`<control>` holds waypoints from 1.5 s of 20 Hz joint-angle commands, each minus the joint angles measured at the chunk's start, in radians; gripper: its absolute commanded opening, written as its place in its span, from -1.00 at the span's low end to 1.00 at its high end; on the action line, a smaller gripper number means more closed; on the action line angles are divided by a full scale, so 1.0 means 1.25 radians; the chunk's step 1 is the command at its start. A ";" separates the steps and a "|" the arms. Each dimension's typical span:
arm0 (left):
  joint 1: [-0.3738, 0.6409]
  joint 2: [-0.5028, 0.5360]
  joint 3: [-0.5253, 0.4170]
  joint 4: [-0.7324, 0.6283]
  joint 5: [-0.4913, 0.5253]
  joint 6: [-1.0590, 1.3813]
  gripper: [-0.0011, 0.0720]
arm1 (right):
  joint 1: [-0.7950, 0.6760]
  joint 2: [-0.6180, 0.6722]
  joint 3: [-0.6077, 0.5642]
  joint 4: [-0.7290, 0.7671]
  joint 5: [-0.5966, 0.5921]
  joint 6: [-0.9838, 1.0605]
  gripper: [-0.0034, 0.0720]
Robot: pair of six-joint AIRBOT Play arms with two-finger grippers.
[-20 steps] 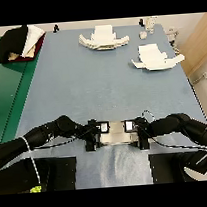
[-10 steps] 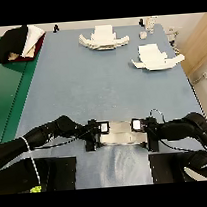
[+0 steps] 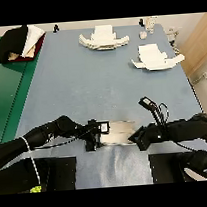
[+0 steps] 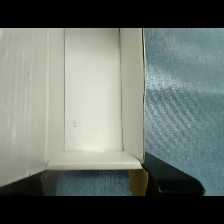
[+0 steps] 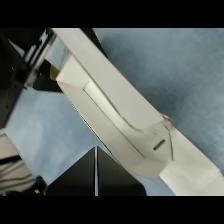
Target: Fold the box.
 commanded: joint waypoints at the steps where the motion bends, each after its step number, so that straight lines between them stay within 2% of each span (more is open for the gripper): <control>1: 0.000 0.000 0.000 0.000 0.002 0.000 0.11 | 0.037 -0.079 0.003 0.078 0.208 0.157 -0.90; 4: 0.000 0.000 0.000 0.000 0.001 0.000 0.11 | 0.033 -0.141 0.015 0.070 0.330 0.171 -0.90; 8: 0.000 0.000 0.000 0.000 0.002 0.000 0.11 | 0.033 -0.239 0.020 0.066 0.401 0.171 -0.90; 13: 0.000 0.000 0.000 0.000 0.001 0.000 0.11 | 0.042 -0.351 0.028 0.066 0.405 0.169 -0.90; 20: 0.000 0.000 0.000 0.000 0.002 0.000 0.11 | 0.041 -0.355 0.055 0.041 0.405 0.167 -0.90; 23: 0.000 0.000 0.000 0.000 0.001 0.000 0.11 | 0.041 -0.330 0.101 -0.028 0.358 0.167 -0.90; 26: 0.000 0.000 0.000 0.000 0.001 0.000 0.11 | 0.042 -0.267 0.135 -0.124 0.251 0.167 -0.90; 30: 0.000 0.000 0.000 0.000 0.001 0.000 0.11 | 0.042 -0.153 0.133 -0.216 0.106 0.131 -0.90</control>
